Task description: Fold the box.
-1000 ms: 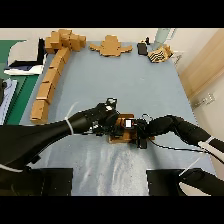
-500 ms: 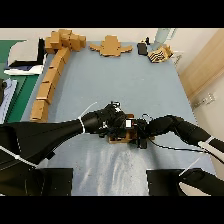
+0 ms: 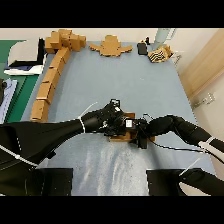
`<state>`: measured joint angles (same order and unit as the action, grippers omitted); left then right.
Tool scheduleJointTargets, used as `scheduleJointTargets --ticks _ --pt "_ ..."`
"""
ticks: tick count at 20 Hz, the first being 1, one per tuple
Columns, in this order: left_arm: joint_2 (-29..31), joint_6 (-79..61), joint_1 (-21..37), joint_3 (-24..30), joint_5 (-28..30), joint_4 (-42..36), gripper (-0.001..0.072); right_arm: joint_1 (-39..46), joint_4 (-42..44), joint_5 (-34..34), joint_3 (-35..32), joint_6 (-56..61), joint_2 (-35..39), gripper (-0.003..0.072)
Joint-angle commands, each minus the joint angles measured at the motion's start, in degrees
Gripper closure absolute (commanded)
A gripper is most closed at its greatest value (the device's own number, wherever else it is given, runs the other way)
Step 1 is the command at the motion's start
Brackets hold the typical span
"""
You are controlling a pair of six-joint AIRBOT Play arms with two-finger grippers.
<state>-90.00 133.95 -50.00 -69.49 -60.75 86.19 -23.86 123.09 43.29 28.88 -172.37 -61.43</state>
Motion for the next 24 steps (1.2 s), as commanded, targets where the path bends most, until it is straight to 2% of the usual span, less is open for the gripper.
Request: scheduleJointTargets --ticks 1,5,7,8,9,15,16,18,19,24 --pt "-0.02 -0.20 -0.04 -0.07 0.57 -0.76 0.0695 -0.07 0.11 -0.17 0.02 -0.15 -0.04 0.0185" --pt "-0.02 -0.22 -0.02 -0.07 -1.46 -1.09 0.0690 -0.07 0.11 -0.17 0.02 -0.15 -0.04 0.0184" --pt "-0.02 0.50 -0.02 -0.09 -2.54 -1.73 0.0206 -0.07 0.11 -0.17 0.02 -0.15 -0.04 0.0185" --pt "-0.02 0.63 0.13 -0.09 -2.89 -2.03 0.0172 -0.07 0.11 -0.17 0.02 -0.15 -0.04 0.0185" --pt "-0.02 0.63 0.24 -0.09 -2.89 -2.03 0.0171 -0.07 0.11 -0.17 0.02 -0.15 -0.04 0.0185" --pt "-0.02 0.63 0.39 -0.09 -2.73 -1.97 0.0172 -0.07 0.11 -0.17 0.02 -0.15 -0.04 0.0185" --pt "-0.02 0.63 0.39 -0.07 -2.73 -1.97 0.0235 -0.07 0.11 -0.17 0.02 -0.15 -0.04 0.0185" --pt "-0.02 0.07 0.39 -0.07 -2.67 -1.92 0.0631 -0.07 0.11 -0.17 0.02 -0.15 -0.04 0.0184" --pt "-0.02 -0.22 0.39 -0.07 -2.23 -1.95 0.0696 -0.07 0.11 -0.17 0.02 -0.15 -0.04 0.0185" --pt "-0.02 -0.20 0.33 -0.07 -1.60 -2.40 0.0695 -0.07 0.11 -0.17 0.02 -0.15 -0.04 0.0185"
